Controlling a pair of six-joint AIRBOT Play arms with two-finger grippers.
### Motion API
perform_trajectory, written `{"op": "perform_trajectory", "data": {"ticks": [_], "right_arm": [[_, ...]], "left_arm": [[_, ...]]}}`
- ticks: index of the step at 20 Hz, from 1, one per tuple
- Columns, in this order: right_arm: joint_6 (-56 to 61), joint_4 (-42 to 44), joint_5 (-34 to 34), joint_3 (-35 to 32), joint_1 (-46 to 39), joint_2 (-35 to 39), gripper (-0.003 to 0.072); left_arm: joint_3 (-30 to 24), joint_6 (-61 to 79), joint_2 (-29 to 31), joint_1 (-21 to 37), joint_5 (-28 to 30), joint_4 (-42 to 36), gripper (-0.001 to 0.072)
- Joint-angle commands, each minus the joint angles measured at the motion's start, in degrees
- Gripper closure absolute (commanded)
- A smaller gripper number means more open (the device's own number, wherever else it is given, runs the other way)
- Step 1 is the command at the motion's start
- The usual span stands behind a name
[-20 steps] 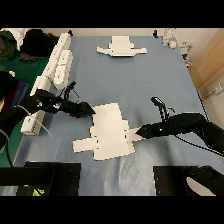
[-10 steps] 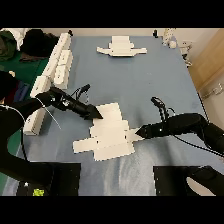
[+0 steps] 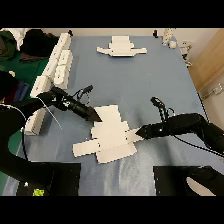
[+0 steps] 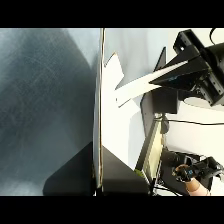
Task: Fold the box.
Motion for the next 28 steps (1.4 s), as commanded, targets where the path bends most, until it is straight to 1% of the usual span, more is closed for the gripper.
{"op": "perform_trajectory", "data": {"ticks": [1, 2, 3, 4, 5, 7, 9, 11, 12, 13, 14, 16, 18, 19, 22, 25, 27, 28], "right_arm": [[0.0, 0.0, 0.0, 0.0, 0.0, 0.1, 0.0686], [0.0, -0.3, 0.0, 0.0, 0.0, 0.1, 0.0685], [0.0, -1.0, 0.2, 0.0, 0.0, 0.1, 0.065], [0.0, -2.3, 0.6, 0.0, 0.0, 0.1, 0.0543], [0.0, -5.1, 1.0, 0.2, 0.0, 0.1, 0.0477], [3.2, -14.8, 2.2, 1.2, 0.0, 0.1, 0.0478], [13.9, -29.4, 3.9, 2.6, 0.0, 0.0, 0.0478], [26.2, -43.4, 4.1, 4.7, 0.0, 0.0, 0.0477], [30.8, -48.4, 4.0, 6.0, 0.0, 0.1, 0.0443], [34.2, -51.6, 4.0, 7.2, 0.0, 0.1, 0.0443], [37.2, -54.7, 4.1, 8.7, 0.0, 0.1, 0.0443], [42.2, -57.7, 4.2, 11.4, 0.0, 0.1, 0.0442], [44.4, -58.9, 4.3, 13.3, 0.0, 0.1, 0.0443], [44.7, -58.9, 4.4, 13.8, 0.0, 0.1, 0.0443], [46.8, -58.6, 4.5, 13.9, 0.0, 0.0, 0.0443], [47.6, -58.6, 4.5, 13.9, 0.0, 0.0, 0.0443], [47.6, -58.6, 4.5, 13.9, 0.0, 0.1, 0.0443], [47.6, -58.3, 4.5, 13.9, 0.0, 0.0, 0.0443]], "left_arm": [[0.0, 2.1, 0.0, 0.1, -1.0, 0.0, 0.0692], [0.0, 2.0, 0.0, 0.0, -1.1, -0.3, 0.0692], [0.0, 2.0, 0.0, 0.0, -1.5, -0.5, 0.0692], [0.0, 2.0, 0.0, 0.1, -1.5, -1.0, 0.0692], [0.0, 2.3, 0.0, 0.1, -1.4, -1.2, 0.0692], [0.3, 9.1, 0.1, 0.0, -2.0, -3.7, 0.0694], [1.0, 17.3, 1.2, 0.0, -3.2, -5.8, 0.0695], [1.0, 26.7, 4.1, -1.0, -2.9, -6.4, 0.0696], [1.0, 30.9, 6.0, -2.1, -2.0, -6.3, 0.0697], [1.0, 34.6, 7.9, -3.4, -0.4, -6.3, 0.0697], [0.9, 36.7, 10.0, -5.1, 2.6, -6.0, 0.0697], [0.3, 39.3, 14.2, -8.8, 8.6, -5.4, 0.0698], [-1.7, 43.2, 18.8, -13.1, 14.4, -3.8, 0.0698], [-3.4, 45.1, 21.3, -15.0, 17.5, -3.5, 0.0698], [-10.8, 49.9, 27.8, -20.1, 27.3, -3.6, 0.0699], [-17.3, 50.0, 31.1, -24.3, 34.6, -5.6, 0.0698], [-20.1, 50.1, 31.8, -27.1, 39.1, -6.6, 0.0698], [-20.8, 50.1, 31.7, -28.0, 40.4, -6.7, 0.0698]]}}
